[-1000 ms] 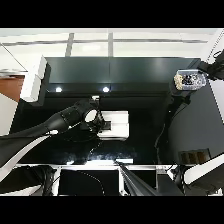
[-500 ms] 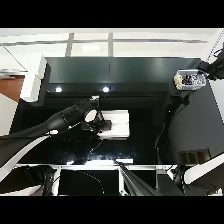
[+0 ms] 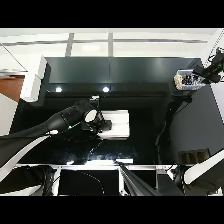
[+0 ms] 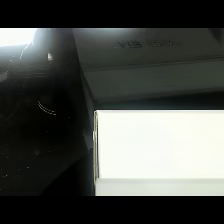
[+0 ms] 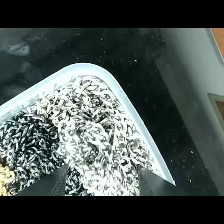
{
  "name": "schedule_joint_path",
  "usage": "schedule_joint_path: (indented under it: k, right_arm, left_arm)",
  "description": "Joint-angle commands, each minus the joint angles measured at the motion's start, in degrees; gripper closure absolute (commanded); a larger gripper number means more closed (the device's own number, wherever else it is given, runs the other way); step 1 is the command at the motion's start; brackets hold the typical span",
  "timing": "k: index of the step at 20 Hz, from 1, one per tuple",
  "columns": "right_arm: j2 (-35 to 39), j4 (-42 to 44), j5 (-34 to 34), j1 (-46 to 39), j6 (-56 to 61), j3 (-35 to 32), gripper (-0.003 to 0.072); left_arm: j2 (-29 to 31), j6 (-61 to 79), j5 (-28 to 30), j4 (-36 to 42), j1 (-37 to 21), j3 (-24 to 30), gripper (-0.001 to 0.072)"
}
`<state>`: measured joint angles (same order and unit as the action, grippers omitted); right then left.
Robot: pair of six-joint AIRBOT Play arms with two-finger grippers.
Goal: Fold the box and place the chain.
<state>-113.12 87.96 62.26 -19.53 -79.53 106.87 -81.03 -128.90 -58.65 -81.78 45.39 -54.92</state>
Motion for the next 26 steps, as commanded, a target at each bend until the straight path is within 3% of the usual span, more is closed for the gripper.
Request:
schedule_joint_path:
  k: [1,3,6,15,26]
  right_arm:
    - [-1.07,-0.42,-0.79,0.13,-0.02,0.07,0.0212]
    - [-1.57,-0.17,-1.01,0.46,-0.13,0.07,0.0247]
    - [-1.55,1.79,-1.03,0.66,-2.49,0.13,0.0652]
    - [7.48,2.51,2.45,0.61,-5.46,0.26,0.0668]
    - [29.16,14.4,7.63,0.48,-11.63,0.26,0.0669]
  left_arm:
    - [0.0,-0.26,0.13,0.02,-0.07,-0.07,0.0678]
    - [0.0,-0.28,0.13,0.02,-0.07,-0.07,0.0678]
    - [0.0,-0.31,0.13,0.02,-0.07,-0.07,0.0678]
    - [0.0,-0.31,0.13,0.24,-0.04,-0.07,0.0678]
    - [0.0,0.09,1.46,0.22,-0.07,-0.07,0.0679]
